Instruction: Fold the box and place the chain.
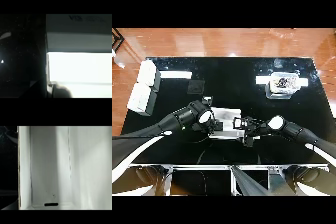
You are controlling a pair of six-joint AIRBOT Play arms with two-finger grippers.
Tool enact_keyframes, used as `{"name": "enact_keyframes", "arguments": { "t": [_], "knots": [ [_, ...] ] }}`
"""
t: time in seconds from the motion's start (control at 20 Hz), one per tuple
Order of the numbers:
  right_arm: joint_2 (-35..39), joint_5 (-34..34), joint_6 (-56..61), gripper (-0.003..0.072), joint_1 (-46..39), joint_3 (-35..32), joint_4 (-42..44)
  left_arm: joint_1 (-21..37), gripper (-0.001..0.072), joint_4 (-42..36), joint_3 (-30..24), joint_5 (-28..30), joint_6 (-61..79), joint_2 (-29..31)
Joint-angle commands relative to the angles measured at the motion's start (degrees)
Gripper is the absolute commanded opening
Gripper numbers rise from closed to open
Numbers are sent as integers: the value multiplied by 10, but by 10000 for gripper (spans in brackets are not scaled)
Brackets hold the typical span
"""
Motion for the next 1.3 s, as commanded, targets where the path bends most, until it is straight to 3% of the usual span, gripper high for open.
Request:
{"name": "enact_keyframes", "arguments": {
  "t": [0.0, 0.15, 0.2, 0.25, 0.3, 0.5, 0.85, 0.95, 1.0, 1.05, 1.25],
  "knots": [
    [0, 0, 0, 236, 0, 0, 0, 0, 23, -2, 0, 0, 0, 0],
    [0, 0, 0, 238, 0, 0, 0, 0, 22, -2, 0, -1, 0, 0],
    [0, 0, 0, 364, 0, 0, 1, -1, 22, -2, 0, -2, 0, 0],
    [0, 0, 1, 592, 0, 0, 2, 0, 22, -2, 0, -2, -1, 0],
    [0, 0, 1, 668, 0, 0, 1, 0, 22, -2, 0, -2, 0, 0],
    [19, 9, 20, 667, -1, 0, -5, 0, 22, -3, 0, -4, 0, 2],
    [132, 47, 130, 666, -13, 0, -145, 0, 22, 35, 0, -37, 0, 14],
    [139, 83, 141, 654, -13, 0, -145, -1, 22, 33, 0, -30, 0, 14],
    [139, 92, 142, 594, -13, 0, -148, -1, 22, 31, 0, -26, 0, 14],
    [139, 93, 148, 583, -13, 0, -154, -2, 22, 32, 0, -23, 0, 14],
    [139, 81, 153, 583, -13, 0, -167, -2, 22, 31, 0, -8, 3, 14]
  ]
}}
